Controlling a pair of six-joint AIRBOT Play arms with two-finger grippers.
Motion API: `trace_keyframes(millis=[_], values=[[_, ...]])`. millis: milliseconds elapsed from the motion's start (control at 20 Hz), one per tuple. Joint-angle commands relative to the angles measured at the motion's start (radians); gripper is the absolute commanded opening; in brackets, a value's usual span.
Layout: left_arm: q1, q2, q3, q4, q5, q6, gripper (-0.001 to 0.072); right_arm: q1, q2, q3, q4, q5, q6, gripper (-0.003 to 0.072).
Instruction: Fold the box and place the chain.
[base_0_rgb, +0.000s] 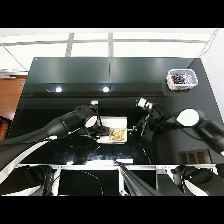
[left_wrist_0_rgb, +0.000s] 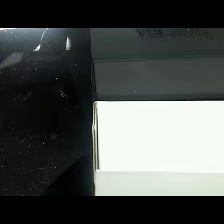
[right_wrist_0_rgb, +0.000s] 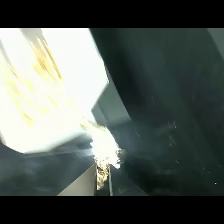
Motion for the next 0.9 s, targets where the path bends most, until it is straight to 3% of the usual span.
trace_keyframes(millis=[0, 150, 200, 350, 600, 650, 700, 750, 850], values=[[0.000, 0.000, 0.000, 0.000, 0.000, 0.000, 0.0028, -0.003, 0.097, 0.181, 0.063, 0.264, 0.311, 0.0015], [0.000, 0.000, 0.000, 0.000, 0.000, 0.000, 0.0028, -0.003, 0.098, 0.251, 0.310, 0.249, 0.349, 0.0015], [0.000, 0.000, 0.000, 0.000, -0.001, 0.000, 0.0028, 0.001, 0.095, 0.250, 0.323, 0.225, 0.360, 0.0014], [0.000, 0.000, 0.000, 0.000, -0.003, 0.000, 0.0028, 0.054, 0.038, 0.238, 0.214, 0.196, 0.424, 0.0015], [0.000, 0.000, 0.000, -0.001, 0.012, 0.000, 0.0028, 0.171, -0.150, 0.163, 0.196, 0.085, 0.424, 0.0017], [0.000, 0.000, 0.000, -0.001, 0.014, 0.000, 0.0028, 0.171, -0.174, 0.163, 0.173, 0.083, 0.426, 0.0046], [0.000, 0.000, 0.000, -0.001, 0.015, 0.000, 0.0028, 0.164, -0.183, 0.163, 0.140, 0.074, 0.439, 0.0264], [0.000, 0.000, 0.000, -0.001, 0.016, 0.000, 0.0028, 0.138, -0.180, 0.169, 0.113, 0.085, 0.447, 0.0329], [0.000, 0.000, 0.000, 0.000, 0.019, 0.000, 0.0028, 0.040, -0.158, 0.210, 0.092, 0.190, 0.450, 0.0329]])
